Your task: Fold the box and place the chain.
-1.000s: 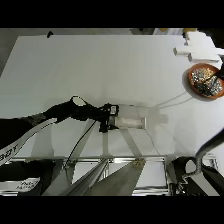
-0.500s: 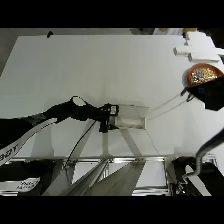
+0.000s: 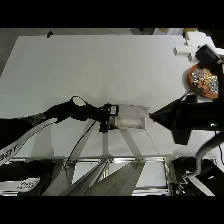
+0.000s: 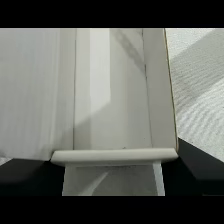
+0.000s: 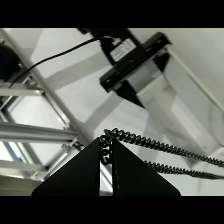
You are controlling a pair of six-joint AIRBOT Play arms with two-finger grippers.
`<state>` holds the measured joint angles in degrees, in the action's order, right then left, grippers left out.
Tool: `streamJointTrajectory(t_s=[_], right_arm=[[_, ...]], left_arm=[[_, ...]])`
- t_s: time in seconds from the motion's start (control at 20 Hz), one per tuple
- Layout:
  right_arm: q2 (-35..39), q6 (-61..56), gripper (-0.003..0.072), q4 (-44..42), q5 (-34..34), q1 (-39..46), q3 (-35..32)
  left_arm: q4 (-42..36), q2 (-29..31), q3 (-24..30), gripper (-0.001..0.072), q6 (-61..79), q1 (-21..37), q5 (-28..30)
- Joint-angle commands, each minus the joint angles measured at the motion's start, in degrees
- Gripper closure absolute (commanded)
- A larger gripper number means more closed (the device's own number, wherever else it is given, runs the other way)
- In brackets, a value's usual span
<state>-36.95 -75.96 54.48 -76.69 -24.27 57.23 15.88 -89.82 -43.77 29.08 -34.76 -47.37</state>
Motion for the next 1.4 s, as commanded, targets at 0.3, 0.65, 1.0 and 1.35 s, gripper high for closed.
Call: streamJointTrajectory(t_s=[0.3, 0.65, 1.0, 1.35], right_arm=[[-9.84, -0.46, 0.0671, 7.74, 21.97, -10.75, -10.69], [-21.57, -0.76, 0.0671, 12.76, 22.29, -10.71, -10.75], [-20.39, -0.5, 0.0398, 14.01, 9.05, -6.8, -4.92], [-13.31, -8.44, 0.0672, 27.71, 1.64, 10.67, -1.44]], left_arm=[[0.02, 0.0, 0.02, 0.0501, 0.04, 0.02, 0.0], [0.0, 0.0, 0.02, 0.0501, 0.02, 0.02, 0.0], [0.0, 0.0, 0.02, 0.0501, 0.04, 0.04, 0.0], [0.02, 0.02, 0.02, 0.0501, 0.02, 0.02, 0.0]])
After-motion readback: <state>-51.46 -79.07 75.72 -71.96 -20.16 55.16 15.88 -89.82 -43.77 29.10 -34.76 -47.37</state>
